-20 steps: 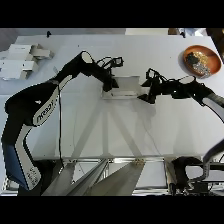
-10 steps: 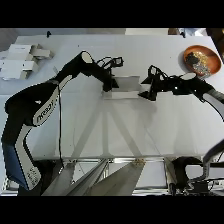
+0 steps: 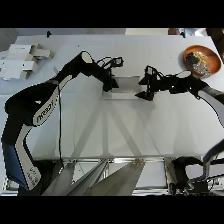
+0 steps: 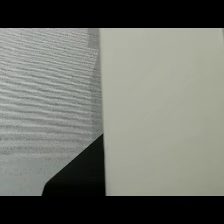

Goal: Fold the box and place the chain.

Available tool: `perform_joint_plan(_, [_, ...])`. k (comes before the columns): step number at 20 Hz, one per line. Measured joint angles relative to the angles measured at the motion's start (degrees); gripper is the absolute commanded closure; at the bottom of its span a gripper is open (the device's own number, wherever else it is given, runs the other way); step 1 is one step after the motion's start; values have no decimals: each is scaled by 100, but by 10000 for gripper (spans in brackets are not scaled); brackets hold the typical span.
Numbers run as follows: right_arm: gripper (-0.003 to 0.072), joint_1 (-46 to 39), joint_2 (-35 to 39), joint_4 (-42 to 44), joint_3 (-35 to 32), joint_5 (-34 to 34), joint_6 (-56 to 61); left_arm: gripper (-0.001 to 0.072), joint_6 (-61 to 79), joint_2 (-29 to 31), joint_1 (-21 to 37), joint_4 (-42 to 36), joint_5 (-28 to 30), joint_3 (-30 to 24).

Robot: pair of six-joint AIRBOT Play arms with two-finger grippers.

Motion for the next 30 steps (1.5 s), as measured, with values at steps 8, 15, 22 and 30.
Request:
perform_joint_plan(8, [-18,2,-433,-33,339,490,13,691,2,0,0,2,-7,0])
perform_joint_plan(15, [-18,2,-654,-68,372,852,-120,691,9,0,-2,2,-20,0])
perform_joint_plan(22, [-18,11,-772,42,372,828,-223,691,4,0,-2,4,-4,0])
perform_joint_plan(30, [-18,105,-776,37,372,492,-44,691,0,0,-2,2,7,0])
